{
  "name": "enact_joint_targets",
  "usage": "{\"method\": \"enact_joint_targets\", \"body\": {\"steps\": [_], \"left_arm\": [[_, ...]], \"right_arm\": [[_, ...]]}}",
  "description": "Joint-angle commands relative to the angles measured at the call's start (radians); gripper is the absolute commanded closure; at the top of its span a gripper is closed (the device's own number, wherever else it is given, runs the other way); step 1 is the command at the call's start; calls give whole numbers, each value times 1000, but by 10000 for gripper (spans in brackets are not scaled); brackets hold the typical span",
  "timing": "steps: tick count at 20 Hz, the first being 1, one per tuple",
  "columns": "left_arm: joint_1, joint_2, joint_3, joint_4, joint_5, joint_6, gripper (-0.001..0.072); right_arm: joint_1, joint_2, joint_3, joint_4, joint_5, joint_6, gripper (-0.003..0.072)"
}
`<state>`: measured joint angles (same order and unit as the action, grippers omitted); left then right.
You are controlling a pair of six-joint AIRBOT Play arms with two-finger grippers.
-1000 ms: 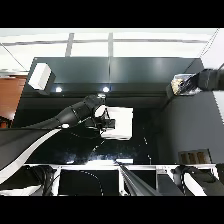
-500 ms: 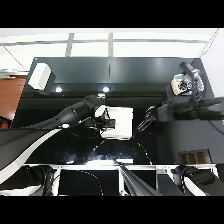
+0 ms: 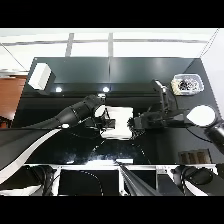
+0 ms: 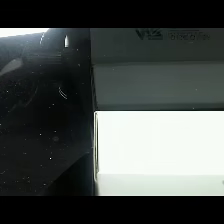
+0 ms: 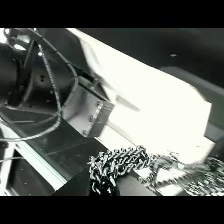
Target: Fold the box and place the chain.
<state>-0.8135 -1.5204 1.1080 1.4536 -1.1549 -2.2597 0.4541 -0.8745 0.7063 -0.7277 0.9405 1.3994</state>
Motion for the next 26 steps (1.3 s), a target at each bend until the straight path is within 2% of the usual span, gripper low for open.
{"method": "enact_joint_targets", "body": {"steps": [1, 5, 6, 7, 8, 11, 14, 15, 17, 20, 21, 22, 25, 26], "left_arm": [[1, 0, 1, 0, 1, 0, 681], [1, 0, 1, 0, 0, 0, 681], [1, 0, 1, 0, 1, 0, 681], [1, 0, 1, 0, 0, 0, 681], [1, 0, 1, 0, 1, 0, 681], [1, 0, 1, 0, -2, 0, 681], [1, 0, 1, 0, -2, 0, 681], [1, 0, 1, 0, -1, 0, 681], [1, 0, 1, 0, -2, 0, 681], [1, 0, 1, 0, -2, 0, 681], [1, 0, 1, 0, -2, 0, 681], [1, 0, 1, 0, -2, 0, 681], [1, 0, 1, 0, -6, 0, 681], [1, 0, 1, 0, -6, 0, 681]], "right_arm": [[46, -58, -5, 24, -56, 2, 668], [55, -116, -5, 19, -69, 2, 665], [55, -121, -5, 13, -71, 2, 583], [51, -121, -5, 7, -69, -2, 327], [34, -121, 0, -12, -49, -2, 220], [-98, -82, 26, -128, 77, -43, 221], [-271, 1, 14, -315, 182, -212, 221], [-314, 20, -11, -328, 185, -299, 221], [-388, 24, -83, -273, 151, -479, 221], [-390, 24, -192, -159, -16, -653, 218], [-368, 23, -219, -135, -60, -730, 5], [-338, 17, -238, -140, -89, -790, -34], [-246, -46, -251, -145, -137, -899, -34], [-204, -69, -251, -140, -141, -1008, -34]]}}
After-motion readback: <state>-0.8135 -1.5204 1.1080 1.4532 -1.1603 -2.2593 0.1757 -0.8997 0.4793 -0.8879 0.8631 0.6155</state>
